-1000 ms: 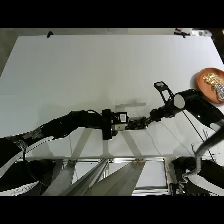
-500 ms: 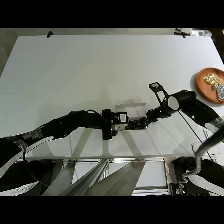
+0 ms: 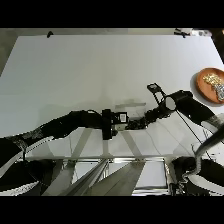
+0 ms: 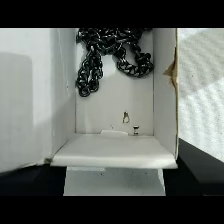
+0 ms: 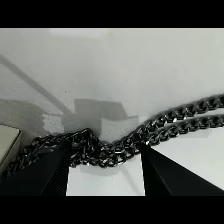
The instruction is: Fold the box and place the chain.
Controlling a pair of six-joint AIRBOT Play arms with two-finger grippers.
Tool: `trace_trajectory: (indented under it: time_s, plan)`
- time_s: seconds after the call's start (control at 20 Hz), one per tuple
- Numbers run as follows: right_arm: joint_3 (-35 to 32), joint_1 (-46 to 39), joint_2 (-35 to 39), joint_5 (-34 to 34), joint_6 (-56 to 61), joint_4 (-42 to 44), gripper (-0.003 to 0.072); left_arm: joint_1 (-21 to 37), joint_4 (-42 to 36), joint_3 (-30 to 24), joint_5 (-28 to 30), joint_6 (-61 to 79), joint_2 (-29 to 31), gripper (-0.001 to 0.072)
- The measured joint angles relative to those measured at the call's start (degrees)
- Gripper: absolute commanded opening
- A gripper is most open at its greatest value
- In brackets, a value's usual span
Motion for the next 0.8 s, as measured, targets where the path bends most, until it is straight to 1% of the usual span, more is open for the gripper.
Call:
trace_trajectory:
  time_s: [0.1, 0.2, 0.25, 0.35, 0.4, 0.5, 0.55, 0.6, 0.8]
  plan:
    - [0.0, 0.3, -0.9, 0.5, 0.1, 0.1, 0.0461, 0.0, 0.0, 0.0, 0.0, 0.0, 0.0, 0.0274]
    - [0.0, 0.5, -1.4, 1.0, 0.1, 0.1, 0.0387, 0.0, 0.0, 0.0, 0.0, 0.0, 0.0, 0.0274]
    - [0.0, 0.6, -1.6, 1.2, 0.1, 0.2, 0.037, 0.0, 0.0, 0.0, 0.0, 0.0, 0.0, 0.0274]
    - [0.0, 0.7, -1.6, 1.8, 0.1, 0.3, 0.0221, 0.0, 0.0, 0.0, 0.0, 0.0, 0.0, 0.0274]
    - [0.0, 0.7, -1.5, 2.4, 0.1, 0.5, 0.0166, 0.0, 0.0, 0.0, 0.0, 0.0, 0.0, 0.0274]
    - [-0.1, 0.7, -0.8, 3.6, 0.0, 0.3, 0.0151, 0.0, 0.0, 0.0, 0.0, 0.0, 0.0, 0.0274]
    - [-0.2, 0.7, -0.2, 3.9, 0.0, 0.0, 0.0098, 0.0, 0.0, 0.0, 0.0, 0.0, 0.0, 0.0274]
    - [-0.2, 0.7, 0.3, 4.5, 0.0, -0.2, 0.0017, 0.0, 0.0, 0.0, 0.0, 0.0, 0.0, 0.0274]
    - [-0.1, 0.7, 3.7, 4.8, 0.0, -0.2, 0.0016, 0.0, 0.0, 0.0, 0.0, 0.0, 0.0, 0.0274]
